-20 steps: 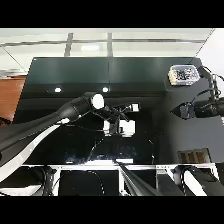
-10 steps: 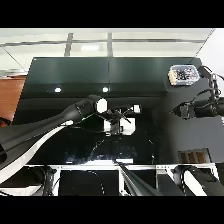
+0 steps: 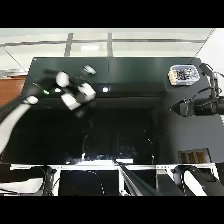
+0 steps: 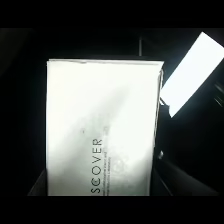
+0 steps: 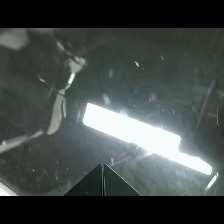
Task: Fold the box and place the chain.
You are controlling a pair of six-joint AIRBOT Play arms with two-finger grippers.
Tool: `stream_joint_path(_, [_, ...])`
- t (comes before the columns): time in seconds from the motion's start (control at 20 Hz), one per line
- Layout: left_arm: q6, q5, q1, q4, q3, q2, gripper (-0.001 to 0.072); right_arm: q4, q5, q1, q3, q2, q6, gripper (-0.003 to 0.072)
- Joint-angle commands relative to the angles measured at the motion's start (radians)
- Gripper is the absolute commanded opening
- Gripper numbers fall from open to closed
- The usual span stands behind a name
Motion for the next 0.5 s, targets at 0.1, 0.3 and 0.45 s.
stream_joint_path(0.1, [-0.387, 0.023, 0.407, 0.095, 0.236, -0.118, 0.0296, 0.154, -0.085, 0.003, 0.0, 0.0, 0.002, 0.0017])
stream_joint_path(0.3, [-0.398, -0.115, 0.49, 0.02, 0.555, -0.343, 0.0298, 0.122, -0.209, 0.033, 0.0, -0.003, 0.002, 0.0017])
stream_joint_path(0.45, [-0.392, -0.21, 0.503, 0.023, 0.809, -0.532, 0.0296, 0.123, -0.21, 0.034, 0.0, -0.003, 0.041, 0.0017])
